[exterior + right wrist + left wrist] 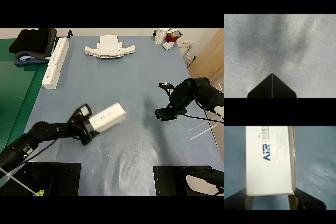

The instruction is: Fold the box.

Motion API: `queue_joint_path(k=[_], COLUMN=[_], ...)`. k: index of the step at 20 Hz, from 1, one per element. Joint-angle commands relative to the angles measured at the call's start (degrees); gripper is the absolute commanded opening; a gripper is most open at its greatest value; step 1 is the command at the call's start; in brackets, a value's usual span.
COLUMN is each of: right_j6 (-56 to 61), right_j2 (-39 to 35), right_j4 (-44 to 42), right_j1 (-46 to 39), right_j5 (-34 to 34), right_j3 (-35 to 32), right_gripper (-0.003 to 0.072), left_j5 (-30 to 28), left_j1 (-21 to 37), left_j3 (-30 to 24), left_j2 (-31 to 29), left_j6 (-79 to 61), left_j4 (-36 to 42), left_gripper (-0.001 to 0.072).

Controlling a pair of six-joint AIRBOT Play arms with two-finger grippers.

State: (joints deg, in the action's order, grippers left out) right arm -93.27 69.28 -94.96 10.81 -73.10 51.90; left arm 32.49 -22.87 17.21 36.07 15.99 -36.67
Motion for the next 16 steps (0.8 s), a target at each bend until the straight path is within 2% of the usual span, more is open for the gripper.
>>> queue_joint_path(k=[1,4,7,9,12,16], right_j6=[0.0,0.0,0.0,0.0,0.0,0.0], right_j2=[0.0,0.0,0.0,0.0,0.0,0.0], right_j4=[0.0,0.0,0.0,0.0,0.0,0.0], right_j1=[0.0,0.0,0.0,0.0,0.0,0.0], right_j5=[0.0,0.0,0.0,0.0,0.0,0.0], right_j3=[0.0,0.0,0.0,0.0,0.0,0.0], right_gripper=[0.0006,0.0006,0.0005,0.0005,0.0006,0.0006], left_j5=[2.1,2.6,-1.9,-3.4,-3.3,-1.7], left_j1=[17.0,32.8,42.3,45.7,49.2,49.6], left_j3=[0.0,0.0,0.6,2.7,8.9,15.9], left_j2=[-7.2,-6.8,-2.3,2.6,11.6,22.5], left_j6=[17.0,18.0,17.9,17.9,17.9,17.4], left_j4=[-18.3,-21.0,-21.1,-21.1,-21.0,-21.0], left_gripper=[0.0528,0.0528,0.0528,0.0528,0.0528,0.0528])
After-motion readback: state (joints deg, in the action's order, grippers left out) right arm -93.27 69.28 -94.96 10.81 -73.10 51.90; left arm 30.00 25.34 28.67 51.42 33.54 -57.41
